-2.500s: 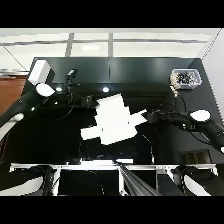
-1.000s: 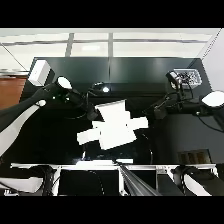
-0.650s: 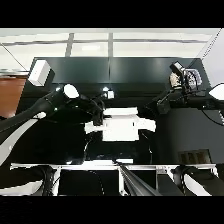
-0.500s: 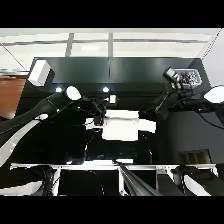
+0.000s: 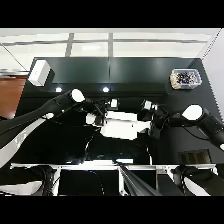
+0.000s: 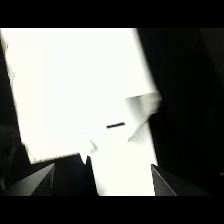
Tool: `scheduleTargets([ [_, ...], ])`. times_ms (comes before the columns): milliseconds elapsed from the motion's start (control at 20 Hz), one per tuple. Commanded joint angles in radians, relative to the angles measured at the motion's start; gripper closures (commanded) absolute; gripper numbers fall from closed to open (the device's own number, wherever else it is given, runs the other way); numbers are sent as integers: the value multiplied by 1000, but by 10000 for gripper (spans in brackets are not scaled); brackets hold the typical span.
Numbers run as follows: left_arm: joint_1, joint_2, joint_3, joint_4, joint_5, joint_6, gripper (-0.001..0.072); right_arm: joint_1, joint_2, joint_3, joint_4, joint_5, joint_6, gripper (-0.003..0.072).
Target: Fold the box and place the chain.
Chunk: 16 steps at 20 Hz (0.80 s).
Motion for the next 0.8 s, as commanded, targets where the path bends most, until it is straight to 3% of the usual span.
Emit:
scheduleTargets([
  [0,0,-4,0,10,8,-19,682,31,-2,-26,-86,-14,-43,-19],
  [250,0,-3,0,10,-5,-20,683,69,-34,-56,-33,-14,-84,-19],
  [600,0,10,0,10,-47,-95,683,192,-81,-82,109,-223,-84,-19],
  [750,0,10,0,10,-47,-95,683,192,-71,-69,141,-252,-84,-18],
])
